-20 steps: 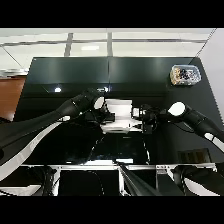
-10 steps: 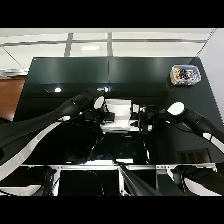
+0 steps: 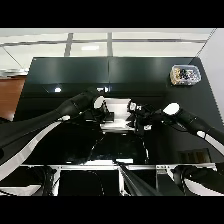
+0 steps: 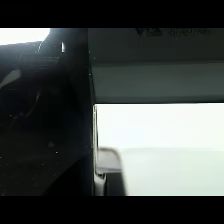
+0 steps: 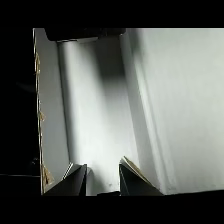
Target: Fold the box and place the chain.
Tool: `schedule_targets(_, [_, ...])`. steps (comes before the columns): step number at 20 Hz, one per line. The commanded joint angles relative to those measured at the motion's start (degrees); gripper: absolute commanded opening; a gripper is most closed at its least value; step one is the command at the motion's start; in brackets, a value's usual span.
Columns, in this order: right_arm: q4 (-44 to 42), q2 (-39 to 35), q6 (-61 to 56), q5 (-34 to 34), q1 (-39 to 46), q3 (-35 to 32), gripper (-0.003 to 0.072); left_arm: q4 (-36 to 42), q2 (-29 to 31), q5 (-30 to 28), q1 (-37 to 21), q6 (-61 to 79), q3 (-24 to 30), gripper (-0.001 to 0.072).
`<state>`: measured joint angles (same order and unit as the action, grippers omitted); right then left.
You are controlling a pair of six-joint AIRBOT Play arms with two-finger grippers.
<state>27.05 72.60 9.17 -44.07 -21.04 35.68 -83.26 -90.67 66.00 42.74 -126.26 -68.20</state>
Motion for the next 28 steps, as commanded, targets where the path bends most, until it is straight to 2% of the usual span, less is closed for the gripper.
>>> schedule_targets(1, [-0.4, 0.2, 0.0, -0.1, -0.2, 0.0, 0.0233, 0.2, 0.0, 0.0, 0.0, 0.0, 0.0, 0.0025])
schedule_targets(2, [-0.4, 0.2, 0.0, -0.1, -0.2, 0.0, 0.0235, 0.2, 0.0, 0.0, 0.0, 0.0, 0.0, 0.0025])
schedule_targets(4, [-0.4, 0.2, 0.0, 0.0, -0.2, 0.0, 0.0362, 0.2, 0.0, 0.0, 0.0, 0.0, 0.0, 0.0024])
schedule_targets(5, [-0.4, 0.2, 0.0, 0.0, -0.2, 0.0, 0.0305, 0.2, 0.0, 0.0, 0.0, 0.0, 0.0, 0.0024])
schedule_targets(6, [-0.2, 0.2, 0.0, 0.0, -0.2, 0.0, 0.0164, 0.2, 0.0, 0.0, 0.0, 0.0, 0.0, 0.0025])
schedule_targets(8, [-0.3, 0.2, 0.0, 0.2, -0.2, 0.0, 0.0427, 0.2, 0.0, 0.0, 0.0, 0.0, 0.0, 0.0025])
schedule_targets(9, [-0.2, 0.2, 0.0, 0.2, -0.2, 0.0, 0.0365, 0.2, 0.0, 0.0, 0.0, 0.0, 0.0, 0.0025])
schedule_targets(10, [0.3, 0.2, -0.5, 0.1, -0.1, 0.0, 0.0096, 0.2, 0.0, 0.0, 0.0, 0.0, 0.0, 0.0025])
schedule_targets(11, [0.7, 0.2, -1.9, 0.1, -0.1, 0.0, 0.0056, 0.2, 0.0, 0.0, 0.0, 0.0, 0.0, 0.0025])
schedule_targets(13, [2.1, -0.5, -9.4, -1.0, 0.4, 0.1, 0.0056, 0.2, 0.0, 0.0, 0.0, 0.0, 0.0, 0.0025])
schedule_targets(15, [6.9, -3.1, -21.9, -3.8, 2.4, 0.4, 0.0055, 0.2, 0.0, 0.0, 0.0, 0.0, 0.0, 0.0025])
schedule_targets(16, [11.4, -4.8, -29.2, -6.3, 4.2, 1.2, 0.0055, 0.2, 0.0, 0.2, 0.0, 0.0, 0.0, 0.0025])
schedule_targets(17, [17.2, -6.6, -35.3, -8.9, 6.2, 2.2, 0.0003, 0.2, 0.0, 0.7, 0.0, 0.0, 0.0, 0.0026])
schedule_targets(19, [31.8, -10.4, -54.7, -13.2, 12.0, 5.2, 0.0014, -0.1, 0.0, 0.7, 0.0, 0.0, 0.0, 0.0026])
schedule_targets(21, [39.4, -13.2, -72.4, -15.4, 20.3, 6.8, 0.0014, 0.0, 0.0, 0.6, 0.0, 0.0, 0.0, 0.0026])
schedule_targets(23, [35.2, -13.4, -81.7, -16.0, 31.0, 5.5, 0.0014, 0.0, 0.0, 0.5, 0.0, 0.0, 0.0, 0.0026])
schedule_targets(25, [25.4, -13.2, -83.2, -15.2, 38.5, 0.8, 0.0014, 0.0, 0.0, 0.5, 0.0, 0.0, 0.0, 0.0025])
schedule_targets(26, [20.7, -12.6, -83.0, -15.5, 40.7, -1.9, 0.0014, 0.0, 0.0, 0.5, 0.0, 0.0, 0.0, 0.0025])
schedule_targets(28, [14.9, -10.5, -77.6, -17.9, 39.9, -5.4, 0.0014, 0.0, 0.0, 0.5, 0.0, 0.0, 0.0, 0.0025])
